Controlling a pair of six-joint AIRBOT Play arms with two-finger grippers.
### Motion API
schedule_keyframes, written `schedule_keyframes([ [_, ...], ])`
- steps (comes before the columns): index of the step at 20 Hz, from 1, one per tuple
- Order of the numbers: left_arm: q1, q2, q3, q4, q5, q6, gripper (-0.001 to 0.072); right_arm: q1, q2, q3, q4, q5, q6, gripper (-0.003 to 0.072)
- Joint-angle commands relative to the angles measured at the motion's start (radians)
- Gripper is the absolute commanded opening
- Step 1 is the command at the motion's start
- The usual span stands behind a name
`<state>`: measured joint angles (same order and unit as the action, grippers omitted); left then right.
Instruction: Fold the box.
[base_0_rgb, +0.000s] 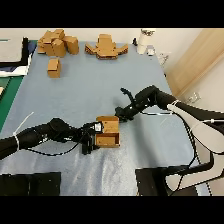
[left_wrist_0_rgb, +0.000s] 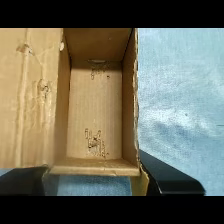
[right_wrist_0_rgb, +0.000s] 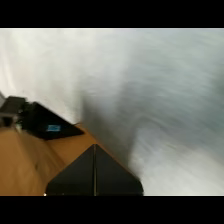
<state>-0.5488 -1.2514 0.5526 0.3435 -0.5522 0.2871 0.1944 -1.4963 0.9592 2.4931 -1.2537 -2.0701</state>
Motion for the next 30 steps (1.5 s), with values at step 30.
schedule_keyframes([
  [30,0.000,0.000,0.001,0.000,0.000,0.000,0.0446,0.516,0.696,-0.444,-0.504,0.554,-0.193,0.0002],
])
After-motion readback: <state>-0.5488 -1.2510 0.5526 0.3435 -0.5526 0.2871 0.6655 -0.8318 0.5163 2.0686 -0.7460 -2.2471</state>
